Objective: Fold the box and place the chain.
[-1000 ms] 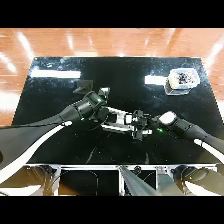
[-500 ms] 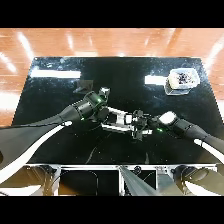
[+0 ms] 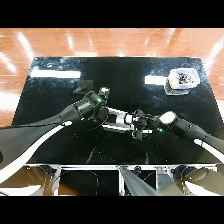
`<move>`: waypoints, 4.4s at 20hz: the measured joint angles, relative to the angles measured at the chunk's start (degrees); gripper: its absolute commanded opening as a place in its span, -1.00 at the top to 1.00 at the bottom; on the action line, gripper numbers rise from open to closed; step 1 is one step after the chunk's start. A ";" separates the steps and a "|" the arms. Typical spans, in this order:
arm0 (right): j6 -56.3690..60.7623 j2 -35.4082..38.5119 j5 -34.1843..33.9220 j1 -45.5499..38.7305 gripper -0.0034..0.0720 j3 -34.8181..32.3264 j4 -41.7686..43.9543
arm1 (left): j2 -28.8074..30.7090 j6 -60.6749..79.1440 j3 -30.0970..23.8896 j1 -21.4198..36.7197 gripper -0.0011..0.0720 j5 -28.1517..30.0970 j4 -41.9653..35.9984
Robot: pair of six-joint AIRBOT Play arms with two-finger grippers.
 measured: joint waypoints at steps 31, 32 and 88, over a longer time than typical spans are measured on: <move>2.67 7.72 4.42 -2.43 -0.75 -0.02 -3.26 | 8.35 -2.49 -8.74 7.15 0.91 0.26 1.86; 1.68 7.69 4.00 -2.43 -0.75 -0.02 -2.43 | 8.46 -2.29 -9.09 7.06 0.91 -0.04 2.10; -6.43 -3.19 -5.51 7.65 -0.06 5.03 12.46 | 8.63 2.73 -10.25 6.69 0.91 -2.99 -0.24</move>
